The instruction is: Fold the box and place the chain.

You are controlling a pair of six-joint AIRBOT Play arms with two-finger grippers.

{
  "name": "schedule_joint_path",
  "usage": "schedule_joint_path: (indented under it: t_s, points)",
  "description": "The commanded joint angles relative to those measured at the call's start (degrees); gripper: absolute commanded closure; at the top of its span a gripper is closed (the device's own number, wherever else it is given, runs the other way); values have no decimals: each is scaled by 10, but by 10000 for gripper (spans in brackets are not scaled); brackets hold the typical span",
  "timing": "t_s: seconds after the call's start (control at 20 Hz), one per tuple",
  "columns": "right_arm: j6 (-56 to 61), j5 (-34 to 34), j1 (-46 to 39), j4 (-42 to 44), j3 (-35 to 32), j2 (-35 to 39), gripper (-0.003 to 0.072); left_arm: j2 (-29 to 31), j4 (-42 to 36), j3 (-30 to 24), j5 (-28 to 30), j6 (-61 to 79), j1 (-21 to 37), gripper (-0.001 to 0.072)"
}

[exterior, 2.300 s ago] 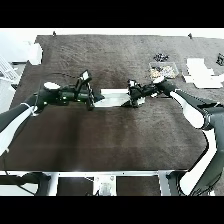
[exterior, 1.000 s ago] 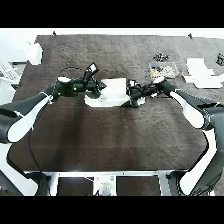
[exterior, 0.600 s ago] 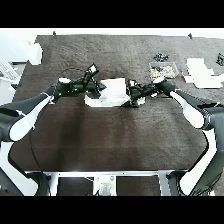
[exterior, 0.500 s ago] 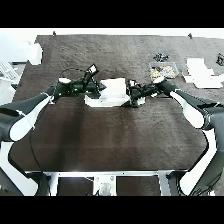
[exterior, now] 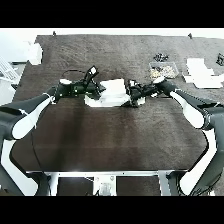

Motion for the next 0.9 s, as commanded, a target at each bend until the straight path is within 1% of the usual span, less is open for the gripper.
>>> schedule_joint_path:
  t_s: [0.0, 0.15, 0.25, 0.35, 0.45, 0.5, 0.55, 0.6, 0.65, 0.75, 0.8, 0.85]
  points:
    - [0, 0, 1, 0, 0, 0, 95, -1, 0, 0, 0, 0, 0, 691]
    - [0, 0, 1, 0, 0, 0, 95, 13, 4, 4, -15, 0, 1, 693]
    - [0, 0, 1, 0, 0, 0, 95, 47, 31, 4, -17, -1, 1, 693]
    - [0, 0, 1, 0, 0, 0, 95, 94, 105, 4, -15, -30, 1, 692]
    - [0, 0, 1, 0, 0, 0, 96, 135, 225, 4, -31, -95, 2, 689]
    - [0, 0, 1, 0, 0, 0, 95, 153, 296, 4, -53, -126, 2, 688]
    - [0, 0, 1, 0, 0, 0, 95, 164, 351, 4, -81, -146, 2, 530]
    - [0, 0, 1, 0, 0, 0, 95, 172, 392, 4, -101, -176, 2, 222]
    - [0, 0, 1, 0, 0, 0, 95, 173, 414, 4, -117, -199, 2, 141]
    - [0, 0, 1, 0, 0, 0, 95, 169, 452, 2, -159, -203, 2, 142]
    - [0, 0, 1, 0, 0, 0, 95, 165, 465, 2, -162, -211, 2, 140]
    - [0, 0, 1, 0, 0, 0, 95, 159, 472, 2, -159, -212, 2, 41]
